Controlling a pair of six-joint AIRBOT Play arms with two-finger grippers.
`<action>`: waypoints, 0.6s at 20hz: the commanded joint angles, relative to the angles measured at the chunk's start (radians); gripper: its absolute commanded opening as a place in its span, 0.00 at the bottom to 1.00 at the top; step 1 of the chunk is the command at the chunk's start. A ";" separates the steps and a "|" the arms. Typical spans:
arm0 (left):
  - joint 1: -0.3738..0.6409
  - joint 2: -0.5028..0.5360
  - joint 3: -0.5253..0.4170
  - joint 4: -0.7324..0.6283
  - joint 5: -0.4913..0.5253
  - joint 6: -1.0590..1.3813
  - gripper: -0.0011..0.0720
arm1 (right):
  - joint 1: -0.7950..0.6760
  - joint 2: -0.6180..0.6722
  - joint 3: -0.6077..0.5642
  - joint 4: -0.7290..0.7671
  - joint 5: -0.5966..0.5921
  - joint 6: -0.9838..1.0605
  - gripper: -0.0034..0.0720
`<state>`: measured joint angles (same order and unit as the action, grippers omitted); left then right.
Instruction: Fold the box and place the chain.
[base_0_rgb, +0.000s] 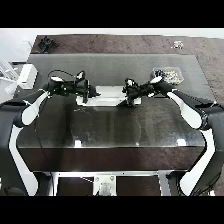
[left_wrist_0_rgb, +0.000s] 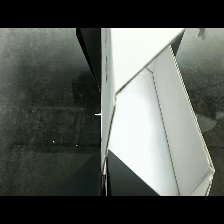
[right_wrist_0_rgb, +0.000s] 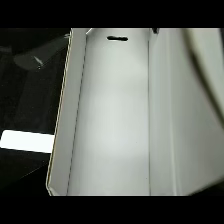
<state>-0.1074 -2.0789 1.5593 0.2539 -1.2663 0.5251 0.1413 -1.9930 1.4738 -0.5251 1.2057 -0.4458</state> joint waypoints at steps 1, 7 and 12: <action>0.001 0.001 0.000 -0.002 0.002 -0.001 0.05 | 0.000 -0.001 0.000 0.000 0.000 0.000 0.79; 0.001 0.010 0.008 -0.046 -0.005 0.000 0.57 | 0.000 -0.001 0.000 0.000 0.000 0.000 0.79; 0.051 0.048 0.009 -0.047 -0.048 -0.034 0.57 | 0.000 -0.001 0.000 0.000 0.000 0.000 0.79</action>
<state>-0.0845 -2.0487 1.5665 0.2104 -1.2827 0.5175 0.1413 -1.9930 1.4738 -0.5262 1.2064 -0.4458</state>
